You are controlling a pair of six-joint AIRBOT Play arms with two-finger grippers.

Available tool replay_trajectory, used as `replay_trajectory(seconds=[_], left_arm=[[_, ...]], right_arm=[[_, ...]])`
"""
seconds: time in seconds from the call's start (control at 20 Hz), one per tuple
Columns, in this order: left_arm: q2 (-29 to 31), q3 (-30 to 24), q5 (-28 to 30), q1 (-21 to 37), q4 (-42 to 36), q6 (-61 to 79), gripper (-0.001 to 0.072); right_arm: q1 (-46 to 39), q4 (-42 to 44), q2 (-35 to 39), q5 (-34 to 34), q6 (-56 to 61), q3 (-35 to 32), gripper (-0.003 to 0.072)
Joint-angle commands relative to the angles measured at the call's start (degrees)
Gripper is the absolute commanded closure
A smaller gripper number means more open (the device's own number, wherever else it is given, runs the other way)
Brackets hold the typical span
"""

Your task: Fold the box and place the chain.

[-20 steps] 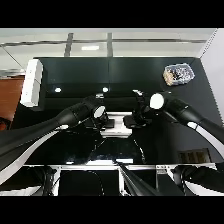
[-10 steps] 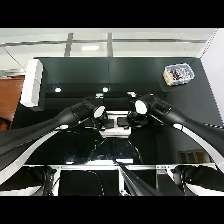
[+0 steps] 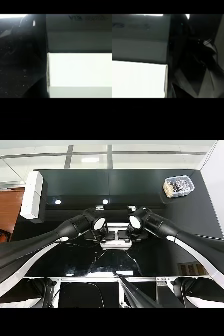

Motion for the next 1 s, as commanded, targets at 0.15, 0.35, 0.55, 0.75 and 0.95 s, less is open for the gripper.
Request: replay_trajectory(seconds=[0.15, 0.35, 0.55, 0.75, 0.95], left_arm=[[0.02, 0.07, -0.11, 0.00, 0.04, 0.02, 0.0682], [0.02, 0.07, -0.11, 0.00, 0.04, 0.02, 0.0682], [0.02, 0.07, -0.11, 0.00, 0.04, 0.02, 0.0682], [0.02, 0.07, -0.09, 0.00, 0.04, 0.02, 0.0682], [0.02, 0.07, -0.11, 0.00, 0.07, 0.02, 0.0682]], right_arm=[[1.20, -2.05, -0.96, 1.05, 4.09, 0.33, 0.0663], [1.31, -2.05, -0.96, 1.22, 4.28, 1.29, 0.0651], [1.31, -2.05, -0.96, 1.03, 4.26, 1.40, 0.0610], [1.31, -2.08, -0.96, 1.01, 4.28, 1.40, 0.0663], [1.31, -2.10, -0.17, 2.01, 3.58, 1.60, 0.0376]])
